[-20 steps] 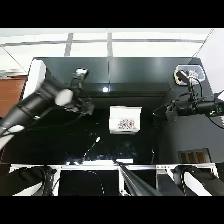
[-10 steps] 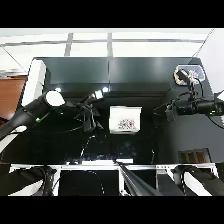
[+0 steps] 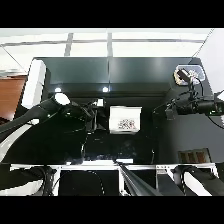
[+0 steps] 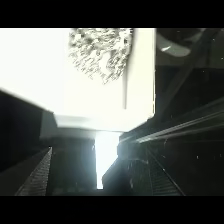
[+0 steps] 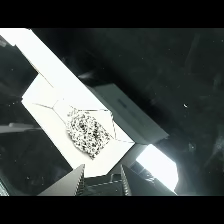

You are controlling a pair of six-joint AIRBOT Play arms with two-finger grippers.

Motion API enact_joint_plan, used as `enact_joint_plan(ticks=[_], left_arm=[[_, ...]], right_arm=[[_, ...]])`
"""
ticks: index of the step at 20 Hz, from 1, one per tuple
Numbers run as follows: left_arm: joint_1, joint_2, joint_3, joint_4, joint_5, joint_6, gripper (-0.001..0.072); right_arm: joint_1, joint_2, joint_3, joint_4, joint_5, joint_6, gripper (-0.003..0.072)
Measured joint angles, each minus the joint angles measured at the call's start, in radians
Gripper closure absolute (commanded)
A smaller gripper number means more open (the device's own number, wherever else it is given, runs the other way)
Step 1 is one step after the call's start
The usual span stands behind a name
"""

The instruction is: Fold the box and place the chain.

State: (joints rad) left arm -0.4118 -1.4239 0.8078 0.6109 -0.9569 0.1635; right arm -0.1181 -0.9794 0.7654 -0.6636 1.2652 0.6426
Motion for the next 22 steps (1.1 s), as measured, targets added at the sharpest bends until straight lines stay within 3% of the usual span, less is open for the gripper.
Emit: enact_joint_plan(ticks=[7, 22], left_arm=[[-0.005, -0.062, 0.001, -0.080, 0.014, 0.055, -0.0008], [-0.042, -0.073, 0.007, -0.119, 0.039, 0.047, -0.0003]], right_arm=[[0.000, 0.000, 0.000, 0.000, 0.005, 0.013, 0.0407], [0.000, 0.000, 0.000, 0.000, -0.028, 0.024, 0.0407]])
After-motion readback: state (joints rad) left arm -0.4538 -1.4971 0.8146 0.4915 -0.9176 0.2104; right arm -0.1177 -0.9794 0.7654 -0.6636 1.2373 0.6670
